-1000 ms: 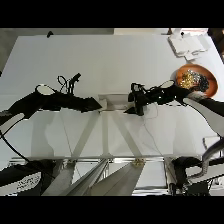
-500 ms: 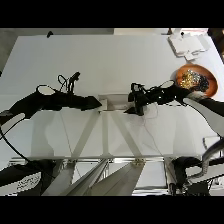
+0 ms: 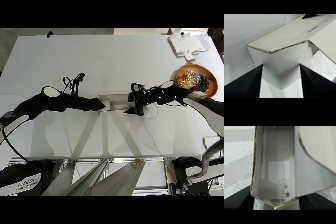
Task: Fold the box and place the chain.
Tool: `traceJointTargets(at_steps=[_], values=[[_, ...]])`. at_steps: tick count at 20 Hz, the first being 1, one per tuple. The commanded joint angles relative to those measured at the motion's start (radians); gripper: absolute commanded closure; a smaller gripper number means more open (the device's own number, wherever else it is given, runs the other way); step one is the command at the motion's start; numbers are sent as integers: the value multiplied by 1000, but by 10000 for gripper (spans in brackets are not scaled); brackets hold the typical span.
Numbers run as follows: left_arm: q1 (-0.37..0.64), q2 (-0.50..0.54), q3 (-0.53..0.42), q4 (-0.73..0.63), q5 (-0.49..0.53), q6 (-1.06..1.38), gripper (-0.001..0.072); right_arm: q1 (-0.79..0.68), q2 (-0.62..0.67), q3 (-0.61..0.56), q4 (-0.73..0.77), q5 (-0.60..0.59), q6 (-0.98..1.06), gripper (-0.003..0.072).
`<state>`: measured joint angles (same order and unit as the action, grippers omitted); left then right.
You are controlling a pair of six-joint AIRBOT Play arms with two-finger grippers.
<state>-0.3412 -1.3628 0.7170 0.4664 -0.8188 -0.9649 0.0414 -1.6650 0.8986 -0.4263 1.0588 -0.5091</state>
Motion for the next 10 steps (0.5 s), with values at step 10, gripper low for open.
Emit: traceJointTargets(at_steps=[10], values=[[-53, 1, 0, 164, 93, -126, 213, 0, -1, 1, 0, 0, 0, 214]])
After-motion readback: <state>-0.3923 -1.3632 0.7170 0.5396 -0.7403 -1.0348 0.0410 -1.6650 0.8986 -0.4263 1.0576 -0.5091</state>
